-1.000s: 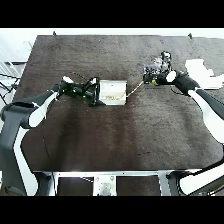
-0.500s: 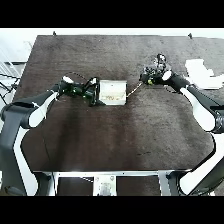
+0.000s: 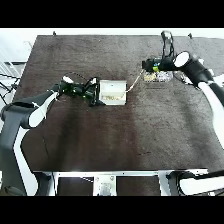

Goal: Fold the box and place the chain.

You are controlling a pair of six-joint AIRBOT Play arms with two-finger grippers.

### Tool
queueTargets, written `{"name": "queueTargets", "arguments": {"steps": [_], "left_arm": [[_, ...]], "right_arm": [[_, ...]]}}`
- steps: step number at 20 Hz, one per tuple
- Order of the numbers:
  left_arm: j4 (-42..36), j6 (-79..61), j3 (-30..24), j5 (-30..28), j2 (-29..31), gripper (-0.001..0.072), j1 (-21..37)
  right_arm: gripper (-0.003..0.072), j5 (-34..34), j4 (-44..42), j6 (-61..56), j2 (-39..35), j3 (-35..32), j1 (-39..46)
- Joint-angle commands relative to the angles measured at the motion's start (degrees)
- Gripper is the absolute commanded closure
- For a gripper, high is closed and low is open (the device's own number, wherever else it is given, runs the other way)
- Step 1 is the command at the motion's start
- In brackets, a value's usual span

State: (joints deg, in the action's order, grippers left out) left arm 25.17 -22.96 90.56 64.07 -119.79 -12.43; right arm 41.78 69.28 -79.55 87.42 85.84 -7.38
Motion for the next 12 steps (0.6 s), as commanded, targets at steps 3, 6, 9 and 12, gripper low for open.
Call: {"name": "queueTargets", "arguments": {"steps": [3, 6, 9, 12], "left_arm": [[0.0, 0.0, 0.0, 0.0, 0.0, 0.0207, 0.0], [0.0, 0.0, 0.0, 0.0, 0.0, 0.0207, 0.0], [0.0, 0.0, 0.0, 0.0, 0.0, 0.0207, 0.0], [0.0, 0.0, 0.0, 0.0, 0.0, 0.0207, 0.0]], "right_arm": [[0.0679, 6.0, 12.0, -4.5, -15.6, 0.1, -7.6], [0.0679, 6.4, 15.6, -7.1, -20.9, 0.1, -12.9], [0.0679, 6.4, 21.3, -10.6, -23.6, 0.1, -18.0], [0.0679, 7.1, 23.4, -13.1, -24.0, 0.1, -21.8]]}}
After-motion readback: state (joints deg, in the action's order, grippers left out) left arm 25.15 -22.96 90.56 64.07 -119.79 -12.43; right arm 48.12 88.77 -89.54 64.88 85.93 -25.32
